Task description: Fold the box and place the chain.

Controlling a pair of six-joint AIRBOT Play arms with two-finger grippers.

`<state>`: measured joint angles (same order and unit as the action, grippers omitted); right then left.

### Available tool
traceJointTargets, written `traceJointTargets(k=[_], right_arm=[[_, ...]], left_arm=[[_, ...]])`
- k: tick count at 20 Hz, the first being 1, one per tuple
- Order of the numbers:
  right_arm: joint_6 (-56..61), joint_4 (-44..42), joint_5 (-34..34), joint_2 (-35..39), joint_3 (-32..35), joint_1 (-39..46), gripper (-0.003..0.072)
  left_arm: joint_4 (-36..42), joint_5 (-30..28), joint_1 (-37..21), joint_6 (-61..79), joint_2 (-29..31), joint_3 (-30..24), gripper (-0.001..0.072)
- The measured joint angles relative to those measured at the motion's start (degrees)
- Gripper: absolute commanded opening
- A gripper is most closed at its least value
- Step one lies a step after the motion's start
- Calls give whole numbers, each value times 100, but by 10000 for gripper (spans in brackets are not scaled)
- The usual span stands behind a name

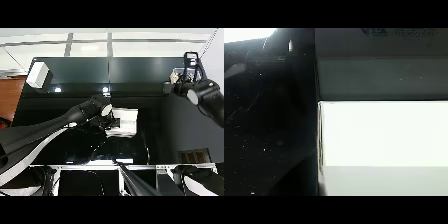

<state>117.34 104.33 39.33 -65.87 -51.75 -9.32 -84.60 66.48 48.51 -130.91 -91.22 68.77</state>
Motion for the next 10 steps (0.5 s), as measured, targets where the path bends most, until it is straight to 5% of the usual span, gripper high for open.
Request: traceJointTargets(k=[3, 8, 10], right_arm=[[-149, -533, -120, -1038, -931, 881, 639], [-232, -1161, 787, -2887, -3292, 1840, 637], [-251, -1388, 1180, -3469, -4015, 2022, 526]], left_arm=[[2, 0, 0, 0, 0, 0, 26], [2, -2, 0, 0, 0, 0, 26], [2, 0, 0, 0, 0, 0, 26]])
